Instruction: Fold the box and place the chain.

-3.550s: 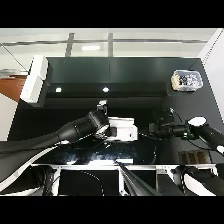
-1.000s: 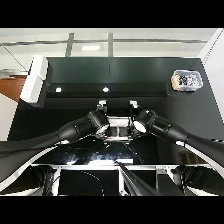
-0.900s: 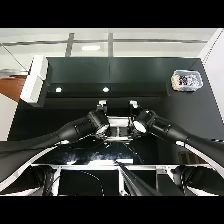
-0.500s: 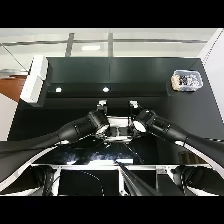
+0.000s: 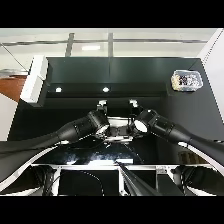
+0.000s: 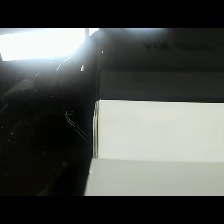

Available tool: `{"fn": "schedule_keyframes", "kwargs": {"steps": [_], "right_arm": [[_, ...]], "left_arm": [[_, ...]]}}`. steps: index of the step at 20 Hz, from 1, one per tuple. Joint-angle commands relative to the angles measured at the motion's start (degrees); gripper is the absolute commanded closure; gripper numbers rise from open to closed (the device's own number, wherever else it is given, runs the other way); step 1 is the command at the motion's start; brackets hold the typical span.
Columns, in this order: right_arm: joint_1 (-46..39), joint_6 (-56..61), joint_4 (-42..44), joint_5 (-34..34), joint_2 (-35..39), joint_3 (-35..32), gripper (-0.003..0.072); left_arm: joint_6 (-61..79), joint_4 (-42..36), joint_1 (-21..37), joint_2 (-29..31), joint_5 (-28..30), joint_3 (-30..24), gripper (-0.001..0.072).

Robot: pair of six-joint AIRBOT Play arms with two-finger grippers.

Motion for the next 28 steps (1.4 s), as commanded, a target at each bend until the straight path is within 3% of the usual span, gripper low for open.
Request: {"fn": "schedule_keyframes", "kwargs": {"steps": [1, 5, 8, 10, 13, 15, 18, 19, 20, 22, 23, 25, 28], "right_arm": [[0.0, 0.1, -1.8, 2.8, 2.7, 0.1, 0.0301], [0.0, -2.6, -2.7, 9.8, 7.9, 0.1, 0.0301], [0.0, -7.2, -3.7, 13.8, 16.0, 0.2, 0.0301], [-1.0, -7.4, -8.0, 17.6, 22.1, 0.2, 0.0301], [-5.9, -8.8, -22.5, 22.6, 29.0, 0.1, 0.0301], [-11.8, -12.5, -32.4, 21.3, 30.0, -0.5, 0.0301], [-26.6, -14.3, -35.4, 5.5, 29.5, -3.9, 0.0297], [-32.8, -14.1, -34.0, -0.5, 28.2, -5.1, 0.0089], [-38.7, -14.3, -30.9, -5.5, 26.1, -5.3, -0.0029], [-50.6, -17.7, -19.9, -14.5, 19.4, -3.2, -0.0029], [-55.0, -20.7, -13.0, -15.6, 15.5, 0.3, -0.0029], [-60.8, -26.4, -2.5, -15.2, 6.6, 9.9, -0.0022], [-63.0, -26.9, -1.3, -10.1, -7.1, 25.6, -0.0022]], "left_arm": [[0.0, 0.0, 0.0, 0.0, 0.1, 0.0, 0.0682], [0.0, 0.0, 0.0, 0.0, 0.0, 0.0, 0.0682], [0.0, 0.0, 0.0, 0.0, 0.0, 0.0, 0.0682], [0.0, 0.0, 0.0, 0.0, 0.0, 0.0, 0.0682], [0.0, 0.0, 0.0, 0.0, 0.0, 0.0, 0.0682], [0.0, 0.0, 0.0, 0.0, 0.0, 0.0, 0.0682], [0.0, 0.0, 0.0, 0.0, 0.0, 0.0, 0.0682], [0.0, 0.0, 0.0, 0.0, 0.0, 0.0, 0.0682], [0.0, 0.0, 0.0, 0.0, 0.1, 0.0, 0.0682], [0.0, 0.0, 0.0, 0.0, 0.1, 0.0, 0.0682], [0.0, 0.0, 0.0, 0.0, 0.0, 0.0, 0.0682], [0.0, 0.0, 0.0, 0.0, 0.0, 0.0, 0.0682], [0.0, 0.0, 0.0, 0.0, 0.2, 0.0, 0.0682]]}}
